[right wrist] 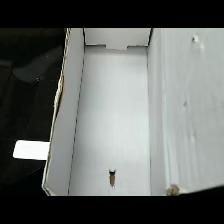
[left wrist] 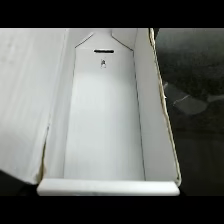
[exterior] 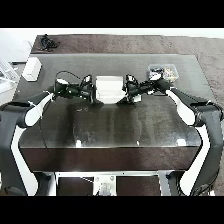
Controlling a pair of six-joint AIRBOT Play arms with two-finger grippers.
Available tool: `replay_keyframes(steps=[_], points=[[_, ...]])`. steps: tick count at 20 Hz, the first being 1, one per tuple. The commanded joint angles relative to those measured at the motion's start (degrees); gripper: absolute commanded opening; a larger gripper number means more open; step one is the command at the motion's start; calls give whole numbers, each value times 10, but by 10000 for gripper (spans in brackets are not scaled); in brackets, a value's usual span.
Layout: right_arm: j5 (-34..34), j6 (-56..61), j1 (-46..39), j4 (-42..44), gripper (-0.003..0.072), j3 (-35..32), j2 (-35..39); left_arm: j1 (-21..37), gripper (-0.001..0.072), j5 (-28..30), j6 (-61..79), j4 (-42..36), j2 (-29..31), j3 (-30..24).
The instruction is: Fold the box and place the chain.
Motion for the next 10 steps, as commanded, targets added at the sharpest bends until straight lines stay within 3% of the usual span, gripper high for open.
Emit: replay_keyframes(steps=[1, 4, 6, 10], points=[[0, 0, 0, 0, 582, 0, 0, 0, 718, 16, 10, 13, 0, 0], [0, 0, 0, 0, 582, 0, 0, 0, 696, 16, 19, 15, 0, 0], [0, 0, 0, 0, 582, 0, 0, 0, 552, 16, 19, 15, 0, 0], [0, 0, 0, 0, 582, 0, 0, 0, 537, 18, 19, 15, 0, 0]])
